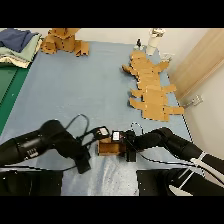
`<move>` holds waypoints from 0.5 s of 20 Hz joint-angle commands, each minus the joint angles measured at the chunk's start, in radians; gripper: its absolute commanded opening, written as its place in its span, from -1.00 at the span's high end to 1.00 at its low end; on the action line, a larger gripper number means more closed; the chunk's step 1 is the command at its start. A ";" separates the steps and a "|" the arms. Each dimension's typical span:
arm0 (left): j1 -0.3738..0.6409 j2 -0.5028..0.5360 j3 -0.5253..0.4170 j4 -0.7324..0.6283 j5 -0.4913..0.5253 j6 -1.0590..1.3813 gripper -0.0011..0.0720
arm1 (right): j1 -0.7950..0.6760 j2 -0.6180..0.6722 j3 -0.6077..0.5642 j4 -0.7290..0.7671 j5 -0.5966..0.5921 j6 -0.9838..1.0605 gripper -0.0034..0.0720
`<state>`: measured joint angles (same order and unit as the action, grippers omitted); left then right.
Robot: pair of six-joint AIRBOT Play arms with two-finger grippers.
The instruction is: Fold the box.
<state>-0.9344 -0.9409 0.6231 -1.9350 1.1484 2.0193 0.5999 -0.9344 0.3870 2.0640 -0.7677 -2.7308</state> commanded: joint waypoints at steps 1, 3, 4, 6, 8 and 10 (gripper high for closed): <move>0.219 0.083 -0.158 -0.087 -0.176 0.417 0.93 | 0.000 0.001 0.000 0.000 0.000 0.000 -0.35; 0.275 0.093 -0.209 -0.100 -0.300 0.504 0.74 | 0.000 0.001 0.000 0.000 0.000 0.000 -0.35; 0.266 0.090 -0.222 -0.114 -0.362 0.546 -0.29 | 0.000 0.001 0.000 0.000 0.000 0.000 -0.35; 0.212 0.085 -0.224 -0.132 -0.461 0.566 -0.95 | 0.000 0.001 0.000 0.000 0.000 0.000 -0.35; 0.114 0.075 -0.224 -0.137 -0.537 0.569 -0.95 | 0.000 0.001 0.000 0.000 0.000 0.000 -0.35; 0.014 0.051 -0.224 -0.137 -0.600 0.569 -0.95 | 0.000 0.001 0.000 0.001 0.000 0.000 -0.35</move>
<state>-0.8242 -0.8734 0.4103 -2.0567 0.6861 2.5420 0.5999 -0.9340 0.3870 2.0640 -0.7681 -2.7308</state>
